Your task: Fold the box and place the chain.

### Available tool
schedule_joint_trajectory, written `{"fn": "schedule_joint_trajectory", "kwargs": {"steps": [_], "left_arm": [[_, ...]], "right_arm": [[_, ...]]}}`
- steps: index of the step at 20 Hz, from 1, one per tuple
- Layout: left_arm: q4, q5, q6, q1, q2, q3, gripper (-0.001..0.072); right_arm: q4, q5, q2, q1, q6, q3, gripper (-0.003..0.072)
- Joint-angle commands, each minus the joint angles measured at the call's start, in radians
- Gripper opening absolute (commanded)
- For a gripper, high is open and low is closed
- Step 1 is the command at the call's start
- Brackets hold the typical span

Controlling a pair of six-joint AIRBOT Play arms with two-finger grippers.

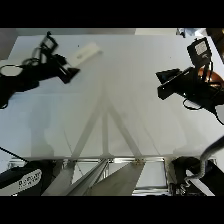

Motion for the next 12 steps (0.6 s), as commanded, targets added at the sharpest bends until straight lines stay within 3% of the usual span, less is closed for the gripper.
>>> {"fn": "schedule_joint_trajectory", "kwargs": {"steps": [1, 3, 6, 12], "left_arm": [[0.035, 0.189, -0.131, 0.120, 0.020, 0.001, 0.0000], [0.042, 0.249, -0.204, 0.182, 0.016, 0.000, 0.0000], [0.072, 0.256, -0.235, 0.241, -0.021, -0.007, 0.0000], [0.097, 0.277, -0.304, 0.219, -0.218, -0.047, 0.0002]], "right_arm": [[0.000, 0.000, 0.001, 0.000, 0.000, 0.001, 0.0015], [0.000, 0.000, 0.001, 0.000, 0.000, 0.001, 0.0015], [0.000, 0.000, 0.001, 0.000, 0.000, 0.001, 0.0015], [0.000, 0.000, 0.001, 0.000, 0.000, 0.001, 0.0015]]}}
